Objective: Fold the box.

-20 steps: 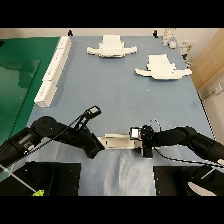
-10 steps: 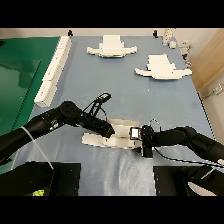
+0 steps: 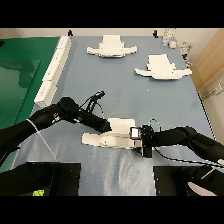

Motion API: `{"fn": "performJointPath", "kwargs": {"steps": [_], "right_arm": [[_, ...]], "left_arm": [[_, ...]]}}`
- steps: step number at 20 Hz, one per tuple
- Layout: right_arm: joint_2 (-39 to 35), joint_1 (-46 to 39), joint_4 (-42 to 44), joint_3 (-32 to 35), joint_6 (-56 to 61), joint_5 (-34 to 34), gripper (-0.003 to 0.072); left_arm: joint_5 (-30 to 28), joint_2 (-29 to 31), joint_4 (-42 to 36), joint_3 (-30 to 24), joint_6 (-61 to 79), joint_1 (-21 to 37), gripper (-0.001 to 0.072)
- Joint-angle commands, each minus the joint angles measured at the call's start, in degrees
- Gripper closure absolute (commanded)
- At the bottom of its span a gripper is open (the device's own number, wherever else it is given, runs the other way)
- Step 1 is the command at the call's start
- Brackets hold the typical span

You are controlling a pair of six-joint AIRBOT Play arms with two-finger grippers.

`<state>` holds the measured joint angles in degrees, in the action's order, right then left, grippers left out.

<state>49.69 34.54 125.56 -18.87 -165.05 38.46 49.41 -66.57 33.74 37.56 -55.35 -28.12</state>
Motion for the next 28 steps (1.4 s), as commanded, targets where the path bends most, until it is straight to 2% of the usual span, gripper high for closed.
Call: {"fn": "performJointPath", "kwargs": {"steps": [1,9,17,22,26,28], "right_arm": [[0.0,0.0,0.0,0.0,0.0,0.1,0.0140],[0.0,0.0,0.0,0.0,0.0,0.1,0.0140],[0.0,0.0,0.0,0.0,0.0,0.1,0.0140],[0.0,0.0,0.0,0.0,0.0,0.1,0.0140],[0.0,0.0,0.0,0.0,0.0,0.1,0.0140],[0.0,0.0,0.0,0.0,0.0,0.1,0.0140]], "left_arm": [[2.1,-0.2,-0.3,-0.2,-0.2,0.5,0.0692],[2.1,-3.9,-0.5,-0.7,-1.3,0.5,0.0692],[1.9,-2.5,0.3,1.4,-1.1,0.7,0.0693],[2.4,5.3,7.5,2.1,-0.4,0.7,0.0693],[3.2,15.4,15.0,1.6,-0.4,0.7,0.0694],[3.7,20.9,16.7,-0.5,0.7,0.7,0.0694]]}}
